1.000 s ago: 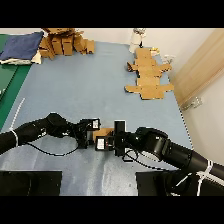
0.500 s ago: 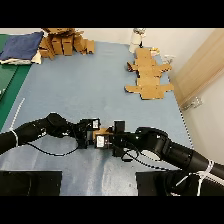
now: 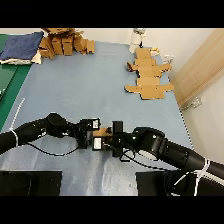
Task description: Fold the box.
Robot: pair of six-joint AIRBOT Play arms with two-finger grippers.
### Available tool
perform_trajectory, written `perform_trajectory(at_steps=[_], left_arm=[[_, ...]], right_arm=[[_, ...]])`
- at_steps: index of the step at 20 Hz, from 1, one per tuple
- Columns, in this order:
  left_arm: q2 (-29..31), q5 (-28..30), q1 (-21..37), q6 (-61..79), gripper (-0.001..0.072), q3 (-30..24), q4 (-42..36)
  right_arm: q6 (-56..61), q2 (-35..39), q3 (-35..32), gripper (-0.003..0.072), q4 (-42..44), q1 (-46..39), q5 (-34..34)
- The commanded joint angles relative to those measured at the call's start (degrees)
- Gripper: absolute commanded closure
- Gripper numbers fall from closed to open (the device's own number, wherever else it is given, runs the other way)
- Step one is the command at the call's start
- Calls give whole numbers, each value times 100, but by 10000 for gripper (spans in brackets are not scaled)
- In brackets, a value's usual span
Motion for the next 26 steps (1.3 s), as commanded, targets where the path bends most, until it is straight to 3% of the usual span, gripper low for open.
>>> perform_trajectory(at_steps=[1,10,11,15,16,20,21,22,26], left_arm=[[2,4,0,0,295,-2,0],[2,2,0,2,295,-2,0],[2,2,0,2,295,-2,0],[2,2,0,4,295,-2,2],[2,4,0,4,295,-2,2],[2,2,0,4,295,-2,2],[2,2,0,4,295,-2,2],[2,2,0,4,295,-2,0],[2,2,0,4,295,-2,0]], right_arm=[[131,-33,48,275,-339,249,136],[1088,-297,44,283,-1222,321,212],[1108,-341,42,323,-1241,326,212],[1128,-439,42,343,-1309,411,192],[1128,-442,44,391,-1327,415,192],[1128,-442,44,423,-1394,415,190],[1123,-442,44,526,-1416,415,192],[1123,-435,44,572,-1414,415,190],[1119,-413,55,582,-1434,426,192]])
